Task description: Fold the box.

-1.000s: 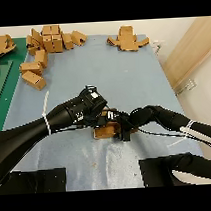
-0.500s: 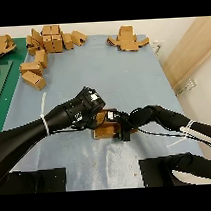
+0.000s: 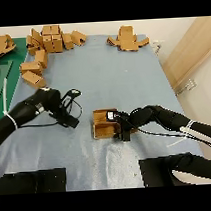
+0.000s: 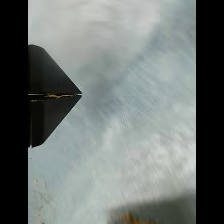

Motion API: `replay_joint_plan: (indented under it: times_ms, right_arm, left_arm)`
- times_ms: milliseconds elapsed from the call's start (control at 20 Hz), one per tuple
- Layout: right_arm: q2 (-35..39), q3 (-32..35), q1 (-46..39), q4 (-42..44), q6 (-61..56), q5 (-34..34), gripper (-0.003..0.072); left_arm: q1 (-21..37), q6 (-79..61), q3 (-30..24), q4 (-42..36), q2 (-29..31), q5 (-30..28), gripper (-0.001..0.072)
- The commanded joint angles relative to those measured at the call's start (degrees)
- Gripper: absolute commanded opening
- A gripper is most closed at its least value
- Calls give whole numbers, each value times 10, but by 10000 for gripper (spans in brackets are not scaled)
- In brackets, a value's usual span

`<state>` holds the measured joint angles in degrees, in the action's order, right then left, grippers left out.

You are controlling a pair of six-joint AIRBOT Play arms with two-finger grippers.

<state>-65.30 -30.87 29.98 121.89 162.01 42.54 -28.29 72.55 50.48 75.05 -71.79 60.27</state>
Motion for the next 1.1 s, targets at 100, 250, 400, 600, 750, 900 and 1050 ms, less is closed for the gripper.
replay_joint_plan:
  times_ms: [100,250,400,600,750,900,1050]
  right_arm:
    - [0,0,0,0,0,0,607]
    - [0,0,0,0,0,0,608]
    - [0,0,0,0,0,0,608]
    - [0,0,0,0,0,0,608]
    - [0,0,0,0,0,0,608]
    - [0,0,0,0,0,0,608]
    - [0,0,0,0,0,0,608]
  left_arm:
    - [125,-660,-13,-407,-23,-162,13]
    - [115,-763,-14,-445,-24,-103,11]
    - [113,-797,-61,-463,-7,-41,8]
    - [89,-914,-173,-500,61,-106,10]
    - [67,-923,-212,-491,86,-112,15]
    - [30,-901,-213,-498,82,-141,623]
    - [10,-873,-213,-492,65,-155,672]
